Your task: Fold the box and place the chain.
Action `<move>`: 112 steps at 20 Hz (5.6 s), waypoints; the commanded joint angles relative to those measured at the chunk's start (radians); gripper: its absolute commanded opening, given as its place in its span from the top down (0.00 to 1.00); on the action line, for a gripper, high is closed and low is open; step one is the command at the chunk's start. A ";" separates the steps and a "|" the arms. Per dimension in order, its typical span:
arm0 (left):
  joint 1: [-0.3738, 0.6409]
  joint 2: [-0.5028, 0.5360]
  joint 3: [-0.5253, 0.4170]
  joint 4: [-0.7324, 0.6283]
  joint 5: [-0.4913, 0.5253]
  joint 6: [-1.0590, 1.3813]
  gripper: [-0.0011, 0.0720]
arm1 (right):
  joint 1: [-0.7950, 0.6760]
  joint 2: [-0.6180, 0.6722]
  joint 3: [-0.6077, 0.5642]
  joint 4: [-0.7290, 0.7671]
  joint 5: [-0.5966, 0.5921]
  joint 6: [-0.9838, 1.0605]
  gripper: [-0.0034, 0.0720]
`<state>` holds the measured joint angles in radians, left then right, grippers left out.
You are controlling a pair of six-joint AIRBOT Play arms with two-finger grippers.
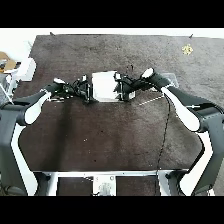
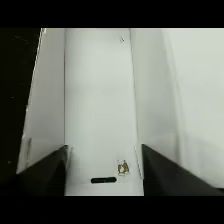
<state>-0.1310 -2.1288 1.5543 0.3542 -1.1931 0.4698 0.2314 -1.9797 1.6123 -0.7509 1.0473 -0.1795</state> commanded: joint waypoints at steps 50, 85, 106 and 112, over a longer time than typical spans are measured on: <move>0.000 0.000 0.000 0.001 0.000 0.000 0.75 | 0.010 0.071 0.003 -0.131 0.010 1.341 0.45; 0.000 0.000 0.000 0.001 0.000 0.000 0.75 | 0.305 -0.078 0.289 -0.956 0.103 2.209 0.78; 0.000 0.000 0.000 0.001 0.000 0.000 0.75 | 0.257 0.136 0.289 -0.943 0.113 1.989 0.44; 0.000 0.000 0.000 0.001 0.000 0.000 0.75 | 0.034 0.243 0.287 -0.954 0.119 1.783 0.61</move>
<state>-0.1310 -2.1292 1.5543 0.3546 -1.1927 0.4694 0.3687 -1.7714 1.9003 -1.7031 1.1503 1.7054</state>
